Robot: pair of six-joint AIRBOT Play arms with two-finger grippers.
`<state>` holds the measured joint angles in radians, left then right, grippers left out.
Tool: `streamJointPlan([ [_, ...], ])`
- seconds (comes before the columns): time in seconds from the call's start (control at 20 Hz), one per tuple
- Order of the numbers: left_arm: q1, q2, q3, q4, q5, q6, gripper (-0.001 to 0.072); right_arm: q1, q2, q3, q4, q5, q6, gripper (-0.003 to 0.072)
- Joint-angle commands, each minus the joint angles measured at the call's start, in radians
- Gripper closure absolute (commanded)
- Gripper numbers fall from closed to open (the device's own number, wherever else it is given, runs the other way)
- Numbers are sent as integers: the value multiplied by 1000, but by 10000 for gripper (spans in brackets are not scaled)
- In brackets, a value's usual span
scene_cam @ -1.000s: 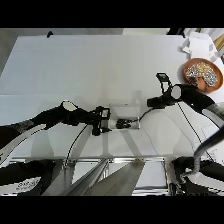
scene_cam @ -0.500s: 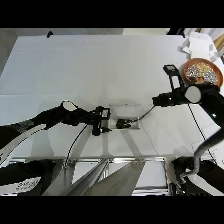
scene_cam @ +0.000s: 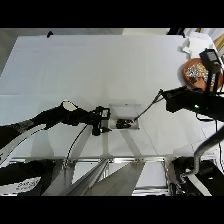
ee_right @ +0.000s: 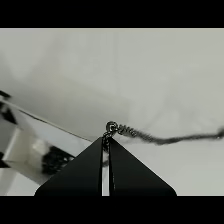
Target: Fold the box and place the chain.
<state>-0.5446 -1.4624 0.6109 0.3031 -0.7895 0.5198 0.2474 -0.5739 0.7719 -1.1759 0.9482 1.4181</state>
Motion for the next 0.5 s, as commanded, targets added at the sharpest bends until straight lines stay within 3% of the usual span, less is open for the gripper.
streamJointPlan([
  [0.0,1,1,0,0,0,0,459,1,68,1,132,3,-40,668],
  [0.45,1,1,0,0,0,0,459,1,29,1,266,75,-167,668],
])
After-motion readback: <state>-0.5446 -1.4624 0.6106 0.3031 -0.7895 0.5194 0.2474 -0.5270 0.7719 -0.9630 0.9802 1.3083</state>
